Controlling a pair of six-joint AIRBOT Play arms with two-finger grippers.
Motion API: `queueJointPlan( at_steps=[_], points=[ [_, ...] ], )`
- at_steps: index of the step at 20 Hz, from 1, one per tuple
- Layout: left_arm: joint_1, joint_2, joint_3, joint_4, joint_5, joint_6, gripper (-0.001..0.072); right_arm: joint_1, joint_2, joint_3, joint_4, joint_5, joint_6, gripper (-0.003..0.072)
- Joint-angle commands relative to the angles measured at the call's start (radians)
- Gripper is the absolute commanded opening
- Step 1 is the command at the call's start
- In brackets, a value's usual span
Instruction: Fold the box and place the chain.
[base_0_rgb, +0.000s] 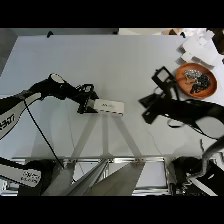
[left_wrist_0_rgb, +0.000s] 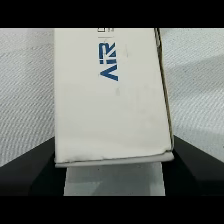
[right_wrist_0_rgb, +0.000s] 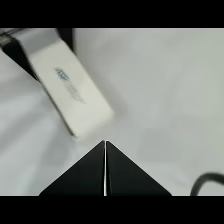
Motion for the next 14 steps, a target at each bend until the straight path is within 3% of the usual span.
queueJointPlan(
  at_steps=[1, 3, 6, 14],
  points=[
    [0.0, 0.0, 0.0, 0.0, 0.0, 0.001, 0.0208, 0.0, 0.119, 0.001, -0.515, 0.262, 0.277, 0.001],
    [0.0, 0.0, 0.0, 0.0, 0.0, 0.001, 0.0208, 0.0, 0.123, 0.001, -0.644, 0.404, 0.369, 0.001],
    [0.0, 0.0, 0.0, 0.0, 0.0, 0.001, 0.0208, 0.0, 0.123, 0.001, -0.671, 0.523, 0.441, 0.001],
    [-0.002, 0.0, 0.0, -0.006, -0.004, 0.0, 0.021, 0.0, 0.123, 0.001, -0.667, 0.5, 0.494, 0.001]
  ],
)
